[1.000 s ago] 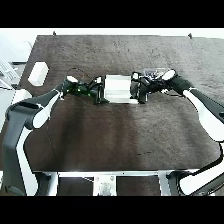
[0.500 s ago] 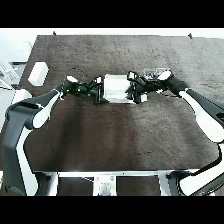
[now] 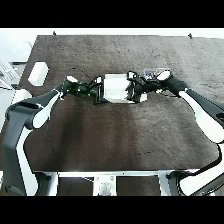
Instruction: Fold the box and place the chain.
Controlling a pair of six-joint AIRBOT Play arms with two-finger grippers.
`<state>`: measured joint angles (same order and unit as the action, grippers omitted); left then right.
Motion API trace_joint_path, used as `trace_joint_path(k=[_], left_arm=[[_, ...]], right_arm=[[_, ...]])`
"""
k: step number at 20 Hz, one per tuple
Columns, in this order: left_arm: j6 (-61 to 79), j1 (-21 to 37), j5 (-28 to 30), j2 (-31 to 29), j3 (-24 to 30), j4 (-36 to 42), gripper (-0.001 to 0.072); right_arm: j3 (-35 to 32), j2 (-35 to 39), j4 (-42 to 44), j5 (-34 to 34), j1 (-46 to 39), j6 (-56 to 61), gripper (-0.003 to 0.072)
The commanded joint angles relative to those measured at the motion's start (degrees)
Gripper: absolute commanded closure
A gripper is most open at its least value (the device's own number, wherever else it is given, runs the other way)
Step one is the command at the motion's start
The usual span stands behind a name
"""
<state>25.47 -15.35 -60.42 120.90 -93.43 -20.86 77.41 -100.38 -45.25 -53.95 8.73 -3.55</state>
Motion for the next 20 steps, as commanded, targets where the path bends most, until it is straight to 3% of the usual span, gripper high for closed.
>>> trace_joint_path(k=[1, 2, 3, 6, 7, 13, 20], left_arm=[[0.1, 0.0, -0.1, 0.0, 0.0, -0.1, 0.0419], [0.1, 0.0, -0.1, 0.0, 0.0, 0.0, 0.042], [0.1, 0.0, -0.1, 0.0, 0.0, 0.0, 0.0419], [0.1, 0.0, -0.1, 0.0, 0.0, -0.1, 0.042], [0.1, 0.0, -0.1, 0.0, 0.0, -0.1, 0.042], [0.1, 0.0, -0.1, 0.0, 0.0, -0.1, 0.0419], [0.1, 0.0, -0.1, 0.0, 0.0, -0.1, 0.042]], right_arm=[[0.0, 0.1, -3.6, 0.1, 0.0, 2.4, 0.0142], [0.0, 0.2, -6.0, -0.4, 0.0, 4.0, 0.0441], [0.0, 0.6, -8.6, -1.2, 0.0, 5.6, 0.0517], [0.0, 2.6, -13.4, -3.9, -0.2, 9.1, 0.0579], [0.0, 3.7, -14.5, -4.8, -0.4, 9.9, 0.0643], [0.0, 11.9, -18.2, -6.1, -4.7, 22.2, 0.0678], [-2.2, 13.1, -15.0, -6.1, -19.2, 57.9, 0.0679]])
